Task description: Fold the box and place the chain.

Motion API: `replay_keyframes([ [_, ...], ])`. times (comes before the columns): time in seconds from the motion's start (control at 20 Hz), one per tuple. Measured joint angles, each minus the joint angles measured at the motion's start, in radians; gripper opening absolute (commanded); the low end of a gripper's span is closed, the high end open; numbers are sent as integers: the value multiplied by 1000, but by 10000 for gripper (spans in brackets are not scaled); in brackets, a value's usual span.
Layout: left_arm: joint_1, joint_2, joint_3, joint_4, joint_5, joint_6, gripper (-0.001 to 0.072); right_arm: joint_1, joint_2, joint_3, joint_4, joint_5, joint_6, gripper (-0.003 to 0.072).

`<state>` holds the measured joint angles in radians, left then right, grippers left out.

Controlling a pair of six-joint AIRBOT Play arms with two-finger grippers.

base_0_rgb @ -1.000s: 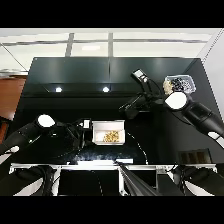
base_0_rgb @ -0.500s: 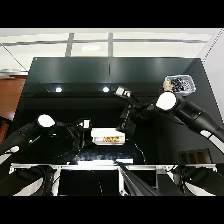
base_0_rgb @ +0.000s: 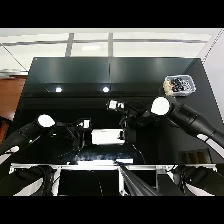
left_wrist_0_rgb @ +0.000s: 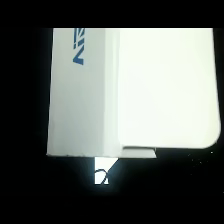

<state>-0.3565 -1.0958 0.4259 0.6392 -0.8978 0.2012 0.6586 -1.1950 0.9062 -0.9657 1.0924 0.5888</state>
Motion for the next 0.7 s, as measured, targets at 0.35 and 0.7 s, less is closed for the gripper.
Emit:
replay_keyframes([
  [0.35,0,0,0,0,-1,-1,563,45,0,0,-86,-1,-38,477],
  [0.7,0,0,0,0,-3,-1,563,53,0,1,-103,-4,-43,311],
])
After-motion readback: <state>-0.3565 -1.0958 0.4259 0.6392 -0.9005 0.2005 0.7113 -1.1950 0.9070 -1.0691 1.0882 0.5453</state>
